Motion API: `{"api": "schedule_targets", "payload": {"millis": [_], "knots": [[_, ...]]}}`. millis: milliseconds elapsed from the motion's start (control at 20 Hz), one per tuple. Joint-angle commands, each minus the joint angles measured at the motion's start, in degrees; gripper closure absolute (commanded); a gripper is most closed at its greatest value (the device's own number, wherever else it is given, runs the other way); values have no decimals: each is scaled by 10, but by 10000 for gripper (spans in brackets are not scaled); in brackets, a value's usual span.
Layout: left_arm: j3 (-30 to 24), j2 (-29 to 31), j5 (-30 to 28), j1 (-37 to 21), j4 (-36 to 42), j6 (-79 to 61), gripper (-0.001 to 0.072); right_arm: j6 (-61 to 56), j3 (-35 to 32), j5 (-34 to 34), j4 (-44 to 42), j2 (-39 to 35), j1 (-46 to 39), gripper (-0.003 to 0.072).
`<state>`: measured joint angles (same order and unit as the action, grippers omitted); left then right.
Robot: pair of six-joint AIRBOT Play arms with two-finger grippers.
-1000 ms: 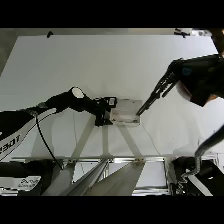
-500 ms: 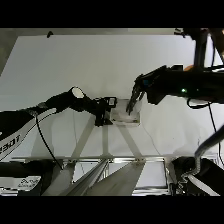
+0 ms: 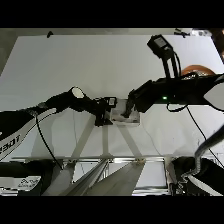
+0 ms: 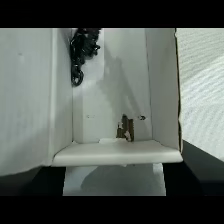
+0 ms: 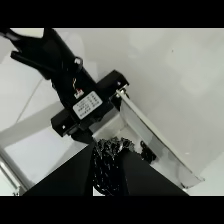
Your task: Fold the box and place the chain.
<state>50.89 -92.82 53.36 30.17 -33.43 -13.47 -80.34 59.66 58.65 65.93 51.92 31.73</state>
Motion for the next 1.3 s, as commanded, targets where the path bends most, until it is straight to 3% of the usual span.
{"api": "schedule_targets", "payload": {"millis": [0,450,750,900,950,1050,1250], "knots": [[0,0,0,-1,0,0,344,-23,-41,-14,3,3,8,679],[0,0,0,-1,0,0,344,-69,-166,-106,-7,3,8,677],[0,0,0,-1,0,0,344,-69,-225,-199,-44,6,13,676],[0,0,0,-1,0,0,344,-69,-229,-221,-51,45,27,675],[0,0,0,-1,0,0,344,-69,-229,-237,-61,66,30,657],[0,0,0,-1,0,0,344,-69,-229,-273,-87,99,37,498],[0,0,0,-1,0,0,344,-69,-228,-289,-96,108,44,483]]}}
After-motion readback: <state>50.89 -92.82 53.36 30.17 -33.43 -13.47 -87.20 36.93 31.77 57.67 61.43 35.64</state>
